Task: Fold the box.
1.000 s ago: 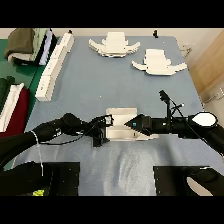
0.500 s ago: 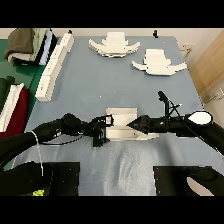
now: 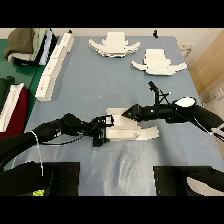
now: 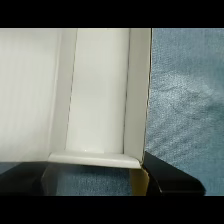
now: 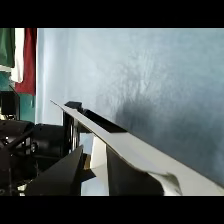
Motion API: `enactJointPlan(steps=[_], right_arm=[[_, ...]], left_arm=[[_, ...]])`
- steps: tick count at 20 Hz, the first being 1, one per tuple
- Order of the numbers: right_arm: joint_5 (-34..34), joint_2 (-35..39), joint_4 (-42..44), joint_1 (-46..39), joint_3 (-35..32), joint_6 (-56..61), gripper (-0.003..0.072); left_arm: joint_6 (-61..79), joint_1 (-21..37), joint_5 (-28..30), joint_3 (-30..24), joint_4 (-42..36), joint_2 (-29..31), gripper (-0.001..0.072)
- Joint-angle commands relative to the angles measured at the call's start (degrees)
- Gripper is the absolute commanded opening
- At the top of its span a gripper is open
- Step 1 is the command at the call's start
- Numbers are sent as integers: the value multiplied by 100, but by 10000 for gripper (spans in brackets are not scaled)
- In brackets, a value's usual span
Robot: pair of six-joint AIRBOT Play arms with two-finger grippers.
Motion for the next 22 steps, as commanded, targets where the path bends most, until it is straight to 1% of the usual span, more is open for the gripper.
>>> enactJointPlan(steps=[1,3,7,14,18,22], right_arm=[[-83,-581,-173,63,341,-122,223],[-227,-852,-407,63,334,-120,223],[-247,-1314,-896,114,334,-120,223],[-275,-1399,-942,219,334,-216,223],[-203,-1228,-903,216,378,-321,223],[-83,-542,-1073,138,678,-358,223]], left_arm=[[35,7,-17,-2,11,-4,455],[33,4,-20,-2,11,-4,455],[33,7,0,-2,11,-4,455],[31,7,-4,-2,7,-4,455],[31,7,-2,-2,7,-4,455],[31,7,-2,-2,7,-4,455]])
